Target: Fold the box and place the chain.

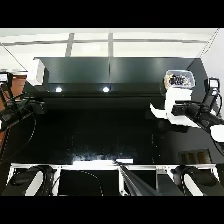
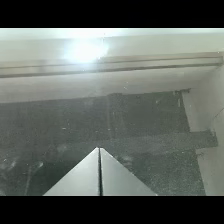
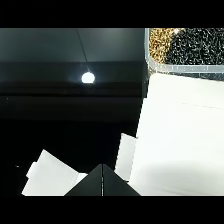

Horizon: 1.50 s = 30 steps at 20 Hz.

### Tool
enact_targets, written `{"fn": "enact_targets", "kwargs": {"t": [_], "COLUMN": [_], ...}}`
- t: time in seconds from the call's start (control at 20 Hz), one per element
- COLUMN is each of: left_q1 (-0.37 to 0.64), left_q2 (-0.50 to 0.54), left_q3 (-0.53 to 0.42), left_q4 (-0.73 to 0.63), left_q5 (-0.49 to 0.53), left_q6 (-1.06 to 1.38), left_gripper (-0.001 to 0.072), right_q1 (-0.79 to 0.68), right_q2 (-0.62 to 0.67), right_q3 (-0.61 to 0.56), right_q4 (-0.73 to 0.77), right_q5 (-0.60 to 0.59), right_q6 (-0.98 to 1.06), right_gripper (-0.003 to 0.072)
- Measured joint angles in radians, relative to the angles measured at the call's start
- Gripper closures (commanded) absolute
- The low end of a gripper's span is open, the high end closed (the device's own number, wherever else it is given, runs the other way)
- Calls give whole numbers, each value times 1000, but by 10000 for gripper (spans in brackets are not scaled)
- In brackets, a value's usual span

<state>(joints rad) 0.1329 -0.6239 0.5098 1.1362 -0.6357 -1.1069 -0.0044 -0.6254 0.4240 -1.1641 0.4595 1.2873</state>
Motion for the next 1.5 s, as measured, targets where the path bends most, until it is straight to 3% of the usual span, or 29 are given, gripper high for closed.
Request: {"fn": "enact_targets", "kwargs": {"t": [0.95,1.15,1.2,1.25,1.3,1.35,1.4,1.5], "left_q1": [-1,-2,-2,-2,-2,-4,-5,-7], "left_q2": [0,-7,-11,-13,-14,-16,-18,-20], "left_q3": [0,0,0,-1,0,-1,-1,-1], "left_q4": [-30,-75,-84,-90,-95,-98,-98,-98], "left_q5": [20,89,109,123,129,134,137,128], "left_q6": [0,0,0,0,0,-3,-1,2], "left_gripper": [681,678,547,204,5,1,1,1], "right_q1": [1,-35,-78,-135,-209,-299,-388,-570], "right_q2": [0,-5,-17,-39,-71,-117,-168,-299], "right_q3": [0,11,29,56,92,144,198,335], "right_q4": [37,40,39,38,35,35,31,8], "right_q5": [-18,-149,-202,-234,-241,-229,-180,-13], "right_q6": [0,5,24,43,60,76,83,79], "right_gripper": [680,673,673,670,492,27,-34,-34]}}
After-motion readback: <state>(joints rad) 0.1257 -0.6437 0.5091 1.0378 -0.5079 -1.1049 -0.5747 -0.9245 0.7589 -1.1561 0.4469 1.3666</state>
